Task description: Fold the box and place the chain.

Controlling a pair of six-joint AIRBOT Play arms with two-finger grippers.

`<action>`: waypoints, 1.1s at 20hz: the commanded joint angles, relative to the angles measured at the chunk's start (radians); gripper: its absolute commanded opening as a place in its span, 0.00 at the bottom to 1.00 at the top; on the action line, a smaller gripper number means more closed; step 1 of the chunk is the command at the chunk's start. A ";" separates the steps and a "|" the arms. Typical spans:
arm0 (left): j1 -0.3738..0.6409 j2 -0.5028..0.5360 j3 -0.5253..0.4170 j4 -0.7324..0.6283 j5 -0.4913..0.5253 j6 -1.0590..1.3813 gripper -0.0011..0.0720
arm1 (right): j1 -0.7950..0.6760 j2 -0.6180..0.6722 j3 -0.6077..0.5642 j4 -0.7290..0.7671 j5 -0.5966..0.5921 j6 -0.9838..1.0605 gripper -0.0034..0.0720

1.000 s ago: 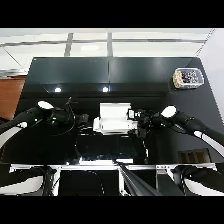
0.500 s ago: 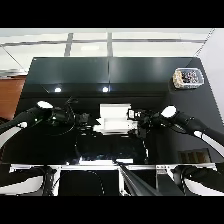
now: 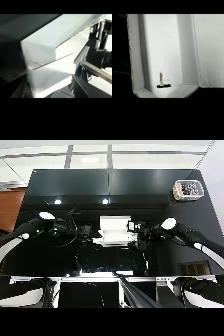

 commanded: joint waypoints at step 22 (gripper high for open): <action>-0.180 0.004 0.253 0.375 0.017 -0.506 0.62 | 0.000 -0.001 0.000 0.000 0.000 0.000 0.34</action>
